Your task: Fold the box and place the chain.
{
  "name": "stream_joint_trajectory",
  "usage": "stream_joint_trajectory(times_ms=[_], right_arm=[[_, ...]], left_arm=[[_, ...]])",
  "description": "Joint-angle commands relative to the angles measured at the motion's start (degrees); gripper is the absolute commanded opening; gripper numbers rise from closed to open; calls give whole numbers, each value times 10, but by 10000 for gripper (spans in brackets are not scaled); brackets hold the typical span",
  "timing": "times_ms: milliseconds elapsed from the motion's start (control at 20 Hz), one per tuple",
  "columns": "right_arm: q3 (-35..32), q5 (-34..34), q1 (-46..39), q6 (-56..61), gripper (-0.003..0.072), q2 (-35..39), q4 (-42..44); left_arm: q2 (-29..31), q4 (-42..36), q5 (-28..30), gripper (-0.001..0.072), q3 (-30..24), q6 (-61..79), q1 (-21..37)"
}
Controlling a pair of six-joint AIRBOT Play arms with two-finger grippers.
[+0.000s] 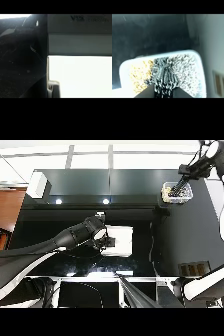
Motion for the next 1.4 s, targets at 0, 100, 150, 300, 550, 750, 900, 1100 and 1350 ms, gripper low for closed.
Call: stream_joint_trajectory(times_ms=[0, 100, 150, 300, 550, 750, 900, 1100, 1350], right_arm=[[1, 18, 0, 10, 15, -50, 12], [1, 17, 0, 16, 80, -63, 12], [1, 12, 0, 19, 216, -63, 11], [1, 9, 0, 17, 260, -63, 9], [1, 8, -1, 17, 257, -68, 9], [1, 5, 0, 18, 256, -83, 9], [1, 5, 0, 16, 20, -89, 9], [5, 16, 0, -4, 12, -66, 8], [5, 42, 0, -20, 12, 21, 11]], left_arm=[[0, 0, 0, 32, 0, 0, 0], [0, 0, 0, 32, 0, 0, 0], [0, 0, 0, 32, 0, 0, 0], [0, 0, 0, 32, 0, 0, 0], [0, 0, 0, 32, 0, 0, 0], [0, 0, 0, 32, 0, 0, 0], [0, 0, 0, 32, 0, 0, 0], [0, 0, 0, 32, 0, 0, 0], [0, 0, 1, 32, 0, 0, 0]])
